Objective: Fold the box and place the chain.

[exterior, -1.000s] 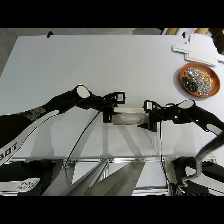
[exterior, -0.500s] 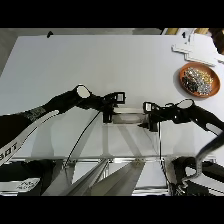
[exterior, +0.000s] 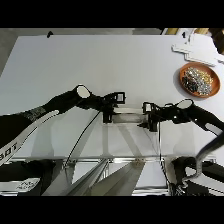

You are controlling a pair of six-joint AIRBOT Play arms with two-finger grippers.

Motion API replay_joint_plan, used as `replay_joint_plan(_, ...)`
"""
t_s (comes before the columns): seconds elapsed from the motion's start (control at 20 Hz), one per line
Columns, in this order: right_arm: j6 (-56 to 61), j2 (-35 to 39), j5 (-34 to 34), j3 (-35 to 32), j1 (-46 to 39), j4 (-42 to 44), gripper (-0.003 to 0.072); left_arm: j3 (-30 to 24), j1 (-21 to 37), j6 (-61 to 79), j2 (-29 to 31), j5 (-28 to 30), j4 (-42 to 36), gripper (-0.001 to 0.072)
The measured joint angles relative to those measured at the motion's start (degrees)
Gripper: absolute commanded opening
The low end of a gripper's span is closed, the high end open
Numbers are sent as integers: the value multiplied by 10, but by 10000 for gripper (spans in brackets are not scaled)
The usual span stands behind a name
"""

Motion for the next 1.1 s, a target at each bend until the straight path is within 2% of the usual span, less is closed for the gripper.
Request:
replay_joint_plan(0.95,1,0,6,0,0,-6,401,0,0,0,0,-1,0,11)
replay_joint_plan(1.0,1,0,6,0,0,-6,401,0,0,0,0,-2,0,37)
replay_joint_plan(1.05,1,0,7,0,0,-6,401,0,0,-1,0,-3,2,159)
replay_joint_plan(1.1,0,0,9,0,0,-7,401,-1,0,-1,0,-7,12,319)
